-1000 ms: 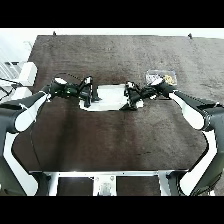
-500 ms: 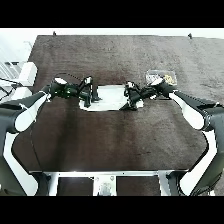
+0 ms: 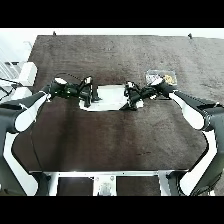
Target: Fold the box and place the chain.
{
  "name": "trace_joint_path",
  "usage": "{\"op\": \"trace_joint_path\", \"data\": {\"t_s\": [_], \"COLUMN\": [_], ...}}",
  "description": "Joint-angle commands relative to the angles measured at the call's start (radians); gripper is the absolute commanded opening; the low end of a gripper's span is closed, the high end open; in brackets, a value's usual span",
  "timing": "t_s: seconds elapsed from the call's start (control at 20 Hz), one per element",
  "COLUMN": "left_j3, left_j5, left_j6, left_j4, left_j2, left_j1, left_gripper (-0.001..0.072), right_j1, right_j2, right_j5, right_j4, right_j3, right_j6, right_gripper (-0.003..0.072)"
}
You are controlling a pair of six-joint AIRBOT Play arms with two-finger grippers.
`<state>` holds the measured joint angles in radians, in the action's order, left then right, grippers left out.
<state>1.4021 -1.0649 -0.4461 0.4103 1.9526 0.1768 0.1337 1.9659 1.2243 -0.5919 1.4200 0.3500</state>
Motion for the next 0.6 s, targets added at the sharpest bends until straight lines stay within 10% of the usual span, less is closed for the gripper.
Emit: {"op": "trace_joint_path", "data": {"t_s": [0.0, 0.05, 0.55], "left_j3": [0.001, 0.001, 0.023], "left_j5": [-0.027, -0.029, -0.136], "left_j6": [-0.001, 0.0, 0.038], "left_j4": [-0.004, -0.007, 0.009], "left_j2": [0.001, 0.001, -0.094], "left_j1": [-0.001, -0.001, -0.072], "left_gripper": [0.0293, 0.0512, 0.0513], "right_j1": [0.0, 0.0, 0.0], "right_j2": [0.0, 0.0, 0.0], "right_j5": [0.0, 0.0, 0.0], "right_j4": [0.0, 0.0, 0.001], "right_j3": [0.001, 0.001, 0.001], "right_j6": [0.0, 0.0, 0.0], "right_gripper": [0.0515, 0.0514, 0.0515]}}
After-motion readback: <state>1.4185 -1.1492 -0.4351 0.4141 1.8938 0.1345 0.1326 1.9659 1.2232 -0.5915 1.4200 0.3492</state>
